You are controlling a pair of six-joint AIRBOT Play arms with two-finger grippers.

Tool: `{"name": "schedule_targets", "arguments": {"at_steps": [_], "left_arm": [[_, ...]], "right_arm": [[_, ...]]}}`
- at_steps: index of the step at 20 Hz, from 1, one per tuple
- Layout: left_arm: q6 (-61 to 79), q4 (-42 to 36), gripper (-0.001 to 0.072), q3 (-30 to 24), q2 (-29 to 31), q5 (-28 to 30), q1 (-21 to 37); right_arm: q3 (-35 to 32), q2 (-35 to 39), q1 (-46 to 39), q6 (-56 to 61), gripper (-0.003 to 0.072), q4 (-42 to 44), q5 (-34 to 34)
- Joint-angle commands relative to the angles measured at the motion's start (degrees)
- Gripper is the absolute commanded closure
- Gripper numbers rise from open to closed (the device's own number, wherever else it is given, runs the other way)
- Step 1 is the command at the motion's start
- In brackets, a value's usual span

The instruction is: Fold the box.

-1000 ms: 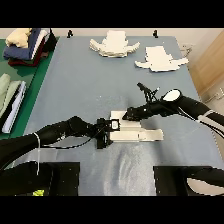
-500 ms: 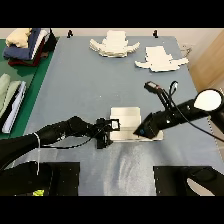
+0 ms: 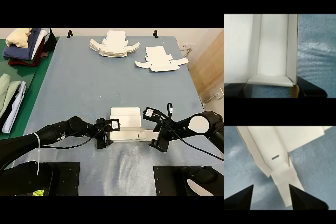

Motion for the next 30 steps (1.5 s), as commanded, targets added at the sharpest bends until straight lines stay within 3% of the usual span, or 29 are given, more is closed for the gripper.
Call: {"name": "schedule_targets", "arguments": {"at_steps": [1, 5, 9, 10, 12, 13, 14, 15, 16, 21, 22, 23, 24, 30], "left_arm": [[0.0, 0.02, 0.0357, -0.02, -0.04, 0.0, 0.0], [0.0, 0.02, 0.0356, -0.02, -0.04, 0.02, 0.0], [0.0, 0.02, 0.0357, -0.02, -0.04, 0.0, 0.0], [0.0, 0.02, 0.0356, -0.02, -0.04, 0.0, 0.0], [0.0, 0.02, 0.0356, -0.02, -0.04, 0.0, 0.0], [0.0, 0.02, 0.0356, -0.02, -0.04, 0.02, 0.0], [0.0, 0.02, 0.0357, -0.02, -0.04, 0.0, 0.0], [0.0, 0.02, 0.0357, -0.02, -0.04, 0.0, 0.0], [0.0, 0.02, 0.0357, -0.02, -0.04, 0.0, 0.0], [0.0, 0.02, 0.0356, -0.02, -0.04, 0.0, 0.0], [0.0, 0.02, 0.0357, -0.02, -0.04, 0.0, 0.0], [0.0, 0.02, 0.0357, -0.02, -0.04, 0.0, 0.0], [0.0, 0.02, 0.0356, -0.02, -0.04, 0.0, 0.0], [0.0, 0.02, 0.0356, -0.02, -0.04, 0.0, 0.0]], "right_arm": [[-1.11, -2.01, 0.11, -11.13, 0.0003, -0.76, -8.55], [-1.11, -6.19, 0.11, -21.57, 0.0004, 2.84, -14.67], [-1.14, -8.98, 0.11, -26.25, 0.0039, 8.13, -14.43], [-1.14, -8.9, 0.11, -27.65, 0.0094, 9.03, -14.43], [-1.14, -8.87, 0.13, -28.11, 0.0359, 9.84, -13.92], [-1.16, -8.87, 0.13, -28.11, 0.0423, 10.05, -13.68], [-1.16, -8.87, 0.13, -28.11, 0.0429, 10.08, -13.42], [-1.16, -8.87, 0.13, -28.11, 0.0532, 10.03, -12.87], [-1.16, -8.87, 0.13, -28.09, 0.0554, 10.05, -12.48], [-1.2, -8.94, 1.49, -28.02, 0.0564, 9.97, -12.37], [-1.2, -8.94, 1.46, -28.0, 0.0485, 9.9, -12.28], [-1.2, -8.92, 1.38, -27.98, 0.0339, 9.42, -12.33], [-1.2, -8.76, 1.36, -27.78, 0.0307, 8.68, -12.33], [-1.2, -8.13, 1.33, -27.3, 0.0307, 8.04, -13.07]]}}
